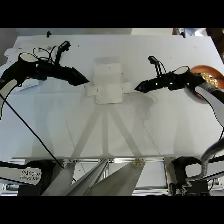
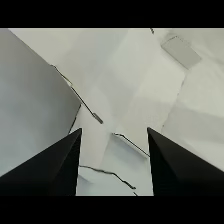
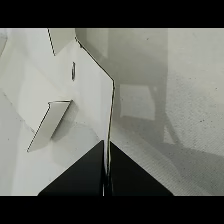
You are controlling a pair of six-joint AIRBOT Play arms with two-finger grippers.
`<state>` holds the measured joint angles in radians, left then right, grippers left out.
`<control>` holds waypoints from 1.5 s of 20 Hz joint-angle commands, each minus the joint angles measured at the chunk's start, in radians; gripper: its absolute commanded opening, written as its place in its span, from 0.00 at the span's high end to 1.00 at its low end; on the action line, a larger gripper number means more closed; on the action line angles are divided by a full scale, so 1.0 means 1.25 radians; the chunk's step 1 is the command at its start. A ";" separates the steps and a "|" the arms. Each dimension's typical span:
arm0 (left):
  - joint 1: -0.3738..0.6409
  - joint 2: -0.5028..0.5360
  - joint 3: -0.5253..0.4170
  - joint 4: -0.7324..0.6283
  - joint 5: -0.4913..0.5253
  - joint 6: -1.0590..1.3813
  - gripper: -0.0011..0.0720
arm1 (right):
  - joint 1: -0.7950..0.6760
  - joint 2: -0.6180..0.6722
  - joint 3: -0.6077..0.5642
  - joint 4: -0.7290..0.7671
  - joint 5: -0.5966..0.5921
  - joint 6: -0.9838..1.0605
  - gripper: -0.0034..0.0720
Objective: Fold the box and place the chain.
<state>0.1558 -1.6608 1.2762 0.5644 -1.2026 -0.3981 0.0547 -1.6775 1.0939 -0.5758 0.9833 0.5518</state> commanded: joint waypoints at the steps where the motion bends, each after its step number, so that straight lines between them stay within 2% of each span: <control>1: -0.007 -0.027 0.065 -0.002 0.010 -0.030 0.36 | 0.001 0.000 0.000 0.000 0.000 0.000 0.95; 7: -0.088 0.044 0.126 0.183 0.056 -0.028 0.36 | 0.001 0.000 0.000 0.000 0.000 0.000 0.95; 11: -0.118 0.078 0.150 0.208 0.095 -0.026 0.36 | 0.001 0.000 0.000 0.000 0.000 0.000 0.95; 14: -0.121 0.074 0.200 0.218 0.128 -0.080 0.36 | 0.001 0.000 0.000 0.000 0.000 0.000 0.95; 16: -0.121 0.056 0.245 0.269 0.112 -0.129 0.36 | 0.001 0.000 0.000 0.001 0.000 0.000 0.95; 19: -0.119 0.019 0.290 0.280 0.088 -0.176 0.36 | 0.001 0.000 0.000 0.000 0.000 0.000 0.95; 22: -0.116 -0.041 0.323 0.287 0.045 -0.239 0.36 | 0.001 0.000 0.000 0.000 0.000 0.000 0.94; 25: -0.113 -0.102 0.329 0.319 0.037 -0.304 0.35 | 0.001 0.000 0.000 0.000 0.000 0.000 0.94; 27: -0.110 -0.139 0.329 0.314 0.039 -0.341 0.25 | 0.001 0.000 0.000 0.000 0.000 0.000 0.94; 30: -0.110 -0.182 0.329 0.314 0.055 -0.379 0.21 | 0.001 0.000 0.000 0.000 0.000 0.000 0.94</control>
<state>0.0166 -1.8351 1.6829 0.9508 -1.1450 -0.8005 0.0547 -1.6775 1.0939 -0.5758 0.9829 0.5514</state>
